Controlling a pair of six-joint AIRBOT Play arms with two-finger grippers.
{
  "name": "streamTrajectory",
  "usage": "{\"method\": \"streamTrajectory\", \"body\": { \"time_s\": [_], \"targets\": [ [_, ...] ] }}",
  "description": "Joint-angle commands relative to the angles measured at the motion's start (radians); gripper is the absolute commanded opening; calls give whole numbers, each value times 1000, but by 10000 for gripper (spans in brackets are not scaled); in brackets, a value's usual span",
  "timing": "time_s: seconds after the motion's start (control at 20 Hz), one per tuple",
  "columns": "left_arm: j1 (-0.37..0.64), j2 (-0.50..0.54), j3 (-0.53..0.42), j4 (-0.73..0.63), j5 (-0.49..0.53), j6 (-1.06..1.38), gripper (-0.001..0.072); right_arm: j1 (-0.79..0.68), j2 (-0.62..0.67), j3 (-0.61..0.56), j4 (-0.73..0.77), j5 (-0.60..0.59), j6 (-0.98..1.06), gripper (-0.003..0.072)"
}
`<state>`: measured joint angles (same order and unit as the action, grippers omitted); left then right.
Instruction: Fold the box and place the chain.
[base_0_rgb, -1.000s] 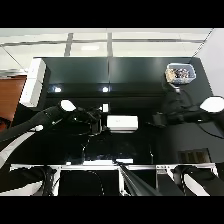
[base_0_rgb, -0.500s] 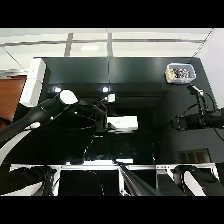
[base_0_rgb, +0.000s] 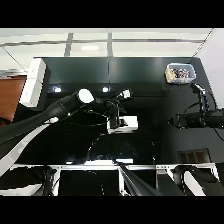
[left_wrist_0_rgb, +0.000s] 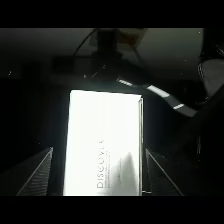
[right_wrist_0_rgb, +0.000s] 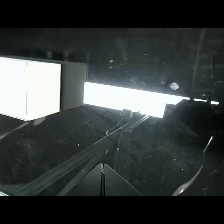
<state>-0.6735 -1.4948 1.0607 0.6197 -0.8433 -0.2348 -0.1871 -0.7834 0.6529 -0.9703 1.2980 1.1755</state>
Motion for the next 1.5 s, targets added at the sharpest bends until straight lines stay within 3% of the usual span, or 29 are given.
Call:
{"method": "streamTrajectory", "body": {
  "time_s": [0.0, 0.55, 1.45],
  "targets": [
    [-10, -16, 6, 12, -33, -37, 709, 0, 0, -1, 1, -11, -5, 18],
    [-11, -16, 6, 57, 28, -62, 709, 0, 0, -1, 1, -47, -13, 17],
    [-55, -51, 6, 104, -14, -111, 709, 0, 0, -1, 1, -53, -17, 17]
  ]
}}
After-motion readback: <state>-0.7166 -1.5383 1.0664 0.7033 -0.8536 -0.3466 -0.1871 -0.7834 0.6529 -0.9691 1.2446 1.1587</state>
